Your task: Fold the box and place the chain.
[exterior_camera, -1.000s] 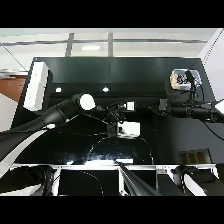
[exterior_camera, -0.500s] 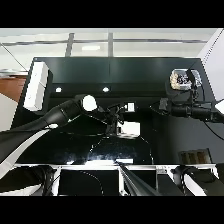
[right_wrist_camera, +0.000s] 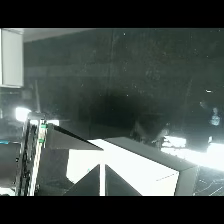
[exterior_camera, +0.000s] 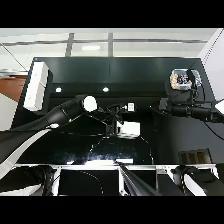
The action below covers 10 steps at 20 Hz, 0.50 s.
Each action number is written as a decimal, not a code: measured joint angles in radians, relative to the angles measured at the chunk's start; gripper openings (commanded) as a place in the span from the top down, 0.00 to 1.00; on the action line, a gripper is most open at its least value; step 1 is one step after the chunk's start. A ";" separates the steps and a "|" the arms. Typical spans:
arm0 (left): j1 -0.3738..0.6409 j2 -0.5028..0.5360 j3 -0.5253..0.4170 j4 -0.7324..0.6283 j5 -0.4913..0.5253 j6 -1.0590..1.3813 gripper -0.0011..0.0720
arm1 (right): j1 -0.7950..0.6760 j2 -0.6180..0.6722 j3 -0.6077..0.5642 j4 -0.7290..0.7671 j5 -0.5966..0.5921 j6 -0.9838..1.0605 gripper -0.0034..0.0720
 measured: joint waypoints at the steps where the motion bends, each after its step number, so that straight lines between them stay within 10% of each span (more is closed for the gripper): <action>1: 0.000 0.000 0.000 0.001 -0.002 -0.005 0.02 | 0.000 0.000 0.000 0.000 0.000 0.000 0.90; 10: 0.000 0.000 0.000 0.002 -0.021 -0.026 0.01 | 0.000 0.000 0.000 -0.010 -0.011 0.000 0.90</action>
